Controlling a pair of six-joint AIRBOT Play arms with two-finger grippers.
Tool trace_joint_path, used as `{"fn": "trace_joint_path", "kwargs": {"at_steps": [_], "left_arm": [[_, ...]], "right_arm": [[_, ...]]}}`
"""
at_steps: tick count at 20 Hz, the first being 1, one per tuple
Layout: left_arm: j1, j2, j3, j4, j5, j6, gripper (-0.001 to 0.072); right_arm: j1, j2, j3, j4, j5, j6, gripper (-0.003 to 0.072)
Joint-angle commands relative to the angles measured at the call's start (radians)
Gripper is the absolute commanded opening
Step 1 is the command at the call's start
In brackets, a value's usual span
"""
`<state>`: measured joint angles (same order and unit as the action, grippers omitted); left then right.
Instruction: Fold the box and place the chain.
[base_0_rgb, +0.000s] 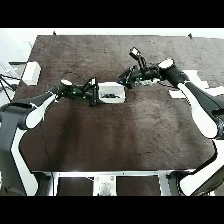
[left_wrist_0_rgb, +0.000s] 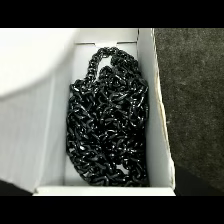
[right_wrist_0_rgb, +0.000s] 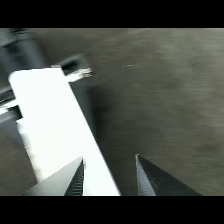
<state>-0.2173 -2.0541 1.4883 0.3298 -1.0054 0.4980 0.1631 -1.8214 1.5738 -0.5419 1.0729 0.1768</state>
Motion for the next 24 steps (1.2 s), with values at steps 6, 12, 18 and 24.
{"fn": "trace_joint_path", "kwargs": {"at_steps": [6, 12, 18, 24], "left_arm": [[0.0, 0.0, 0.0, 0.0, 0.0, 0.0, 0.028], [0.0, 0.0, 0.0, 0.0, 0.0, 0.0, 0.028], [0.0, 0.0, 0.0, 0.0, 0.0, 0.0, 0.0281], [0.0, 0.0, 0.0, 0.0, 0.0, 0.0, 0.028]], "right_arm": [[0.058, -0.016, 0.014, -0.122, 0.133, 0.029, 0.0369], [0.069, -0.016, 0.014, -0.124, 0.124, -0.002, 0.0357], [0.072, -0.016, 0.041, -0.124, 0.106, -0.005, 0.0264], [0.072, -0.03, 0.051, -0.13, 0.096, -0.005, 0.0211]]}}
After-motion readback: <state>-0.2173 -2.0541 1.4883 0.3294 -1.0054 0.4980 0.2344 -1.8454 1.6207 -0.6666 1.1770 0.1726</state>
